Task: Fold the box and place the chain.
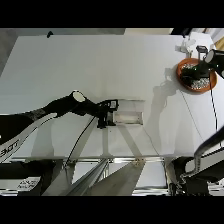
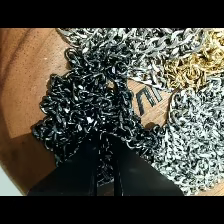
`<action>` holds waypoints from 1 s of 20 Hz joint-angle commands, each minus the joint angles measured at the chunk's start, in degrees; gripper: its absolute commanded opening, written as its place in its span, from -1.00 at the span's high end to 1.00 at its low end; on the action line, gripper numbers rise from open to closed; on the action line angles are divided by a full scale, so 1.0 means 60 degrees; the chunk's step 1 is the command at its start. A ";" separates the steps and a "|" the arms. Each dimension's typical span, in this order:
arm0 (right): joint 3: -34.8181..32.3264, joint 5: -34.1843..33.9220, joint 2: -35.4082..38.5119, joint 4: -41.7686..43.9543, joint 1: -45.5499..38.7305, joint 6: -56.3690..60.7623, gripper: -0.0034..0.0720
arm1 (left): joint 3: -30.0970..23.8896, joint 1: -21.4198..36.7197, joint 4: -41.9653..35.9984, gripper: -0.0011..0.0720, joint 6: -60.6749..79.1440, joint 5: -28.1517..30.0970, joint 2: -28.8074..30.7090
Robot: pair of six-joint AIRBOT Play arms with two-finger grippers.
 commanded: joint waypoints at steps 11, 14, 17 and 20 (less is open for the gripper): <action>-0.0036 0.2550 0.3155 0.0973 0.0896 -0.0528 0.86 | -0.0004 0.0004 0.0004 0.40 0.0004 0.0000 0.0004; -0.0036 0.2845 0.4466 0.1188 0.1894 -0.0517 0.86 | -0.0004 0.0004 0.0004 0.40 0.0004 0.0000 0.0004; -0.0036 0.3173 0.5887 0.1432 0.2659 -0.0510 0.86 | -0.0004 0.0004 0.0004 0.40 0.0000 0.0004 0.0004; -0.0040 0.3982 0.7267 0.1428 0.3304 -0.0419 0.86 | -0.0004 0.0004 0.0004 0.40 0.0000 0.0004 0.0004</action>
